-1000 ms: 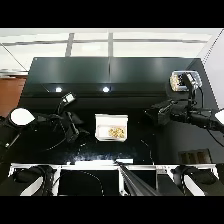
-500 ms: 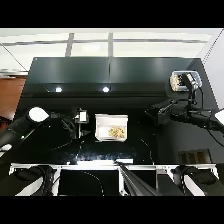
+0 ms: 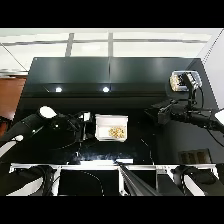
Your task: Fold the box and place the chain.
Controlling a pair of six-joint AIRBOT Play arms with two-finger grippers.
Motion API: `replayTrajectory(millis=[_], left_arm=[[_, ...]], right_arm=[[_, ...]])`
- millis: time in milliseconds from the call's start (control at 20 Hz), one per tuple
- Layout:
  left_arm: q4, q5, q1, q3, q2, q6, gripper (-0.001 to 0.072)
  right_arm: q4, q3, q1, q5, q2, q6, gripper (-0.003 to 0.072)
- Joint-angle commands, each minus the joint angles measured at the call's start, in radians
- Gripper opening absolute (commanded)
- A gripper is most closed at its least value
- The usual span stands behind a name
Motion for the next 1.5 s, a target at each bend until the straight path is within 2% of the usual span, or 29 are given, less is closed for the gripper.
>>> replayTrajectory(millis=[0,500,700,1000,1250,1450], left_arm=[[-0.01,-0.021,-0.001,-0.001,-0.031,0.004,0.0703],[-0.025,-0.01,-0.03,-0.007,-0.031,0.001,0.0704],[0.034,-0.005,-0.03,-0.009,-0.03,-0.074,0.0704],[0.022,-0.013,-0.063,-0.012,-0.021,-0.142,0.0706],[-0.008,0.08,-0.121,-0.03,-0.018,-0.186,0.0706],[-0.009,0.116,-0.121,-0.029,-0.018,-0.212,0.0706]], right_arm=[[0.0,0.001,0.0,0.0,0.0,0.0,0.0609],[0.0,0.001,0.0,-0.023,0.0,0.001,0.0609],[0.0,0.001,0.0,-0.023,0.0,0.0,0.061],[0.0,0.001,0.0,-0.026,0.0,0.001,0.061],[0.0,0.001,0.0,-0.037,0.0,0.001,0.061],[0.0,0.001,0.0,-0.037,0.0,0.005,0.0609]])
